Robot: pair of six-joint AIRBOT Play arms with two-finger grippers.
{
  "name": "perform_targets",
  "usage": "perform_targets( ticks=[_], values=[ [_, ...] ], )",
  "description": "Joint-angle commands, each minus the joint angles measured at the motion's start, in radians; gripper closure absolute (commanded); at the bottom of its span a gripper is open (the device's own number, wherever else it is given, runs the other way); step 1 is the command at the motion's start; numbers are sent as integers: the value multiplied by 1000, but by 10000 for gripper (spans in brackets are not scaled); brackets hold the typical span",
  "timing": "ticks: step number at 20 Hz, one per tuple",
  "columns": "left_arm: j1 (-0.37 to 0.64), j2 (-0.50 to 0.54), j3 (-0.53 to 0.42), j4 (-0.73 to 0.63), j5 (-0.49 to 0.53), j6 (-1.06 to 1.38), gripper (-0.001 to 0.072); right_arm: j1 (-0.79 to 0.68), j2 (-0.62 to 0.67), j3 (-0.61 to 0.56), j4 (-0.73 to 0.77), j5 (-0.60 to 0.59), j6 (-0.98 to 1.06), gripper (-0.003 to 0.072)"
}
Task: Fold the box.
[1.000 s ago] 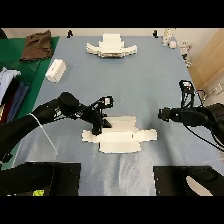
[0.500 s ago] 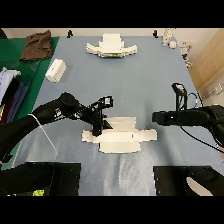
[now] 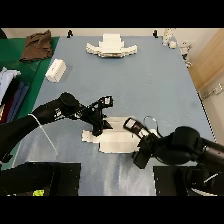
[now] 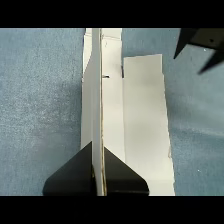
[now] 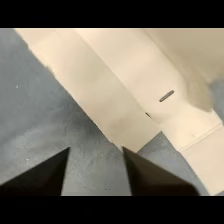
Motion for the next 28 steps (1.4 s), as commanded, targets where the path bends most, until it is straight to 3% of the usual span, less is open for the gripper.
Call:
perform_targets(
  ticks=[1,8,11,16,20,22,24,28],
  values=[
    [0,0,1,0,0,0,693,185,-64,0,-263,41,-3,55],
    [0,0,1,0,0,0,693,185,-251,0,-434,146,71,56],
    [0,0,1,0,1,0,693,185,-248,6,-549,141,212,56],
    [0,0,1,0,0,0,694,184,-150,35,-533,125,349,56],
    [0,0,1,0,0,0,693,173,-149,35,-539,81,457,55],
    [0,0,1,0,0,0,693,173,-146,35,-540,80,466,48],
    [0,0,1,0,0,0,694,173,-146,41,-562,59,466,-34],
    [0,0,1,0,0,0,693,166,-146,45,-563,54,456,-34]
  ],
)
